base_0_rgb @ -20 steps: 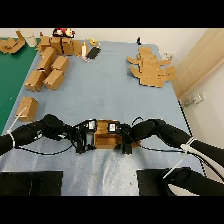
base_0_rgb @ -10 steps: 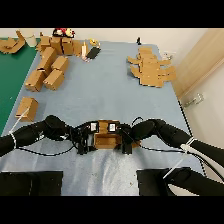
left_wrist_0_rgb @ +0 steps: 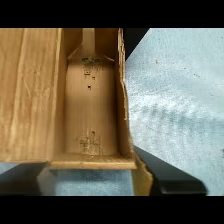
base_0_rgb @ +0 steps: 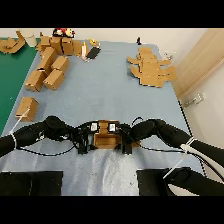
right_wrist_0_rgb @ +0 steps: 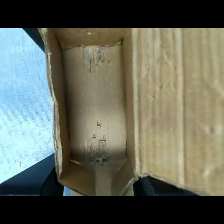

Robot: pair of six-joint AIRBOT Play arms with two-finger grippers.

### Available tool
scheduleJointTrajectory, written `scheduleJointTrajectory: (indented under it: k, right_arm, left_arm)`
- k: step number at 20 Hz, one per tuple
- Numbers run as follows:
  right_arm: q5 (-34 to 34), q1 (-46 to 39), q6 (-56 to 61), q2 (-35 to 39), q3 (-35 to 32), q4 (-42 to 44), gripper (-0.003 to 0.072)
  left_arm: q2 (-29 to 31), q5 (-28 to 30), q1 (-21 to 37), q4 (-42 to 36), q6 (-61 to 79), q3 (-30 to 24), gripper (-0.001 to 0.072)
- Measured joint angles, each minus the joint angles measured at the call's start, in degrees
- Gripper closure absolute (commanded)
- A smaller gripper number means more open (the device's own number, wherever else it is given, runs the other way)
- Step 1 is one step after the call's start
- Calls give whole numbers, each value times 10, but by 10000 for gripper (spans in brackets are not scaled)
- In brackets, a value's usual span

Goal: Fold the box.

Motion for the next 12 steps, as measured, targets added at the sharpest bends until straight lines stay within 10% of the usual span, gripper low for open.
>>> scheduleJointTrajectory:
  k: [12]
  right_arm:
    - [0, 0, 1, 0, 0, 0, 271]
  left_arm:
    - [-1, 12, -12, 7, -2, 0, 224]
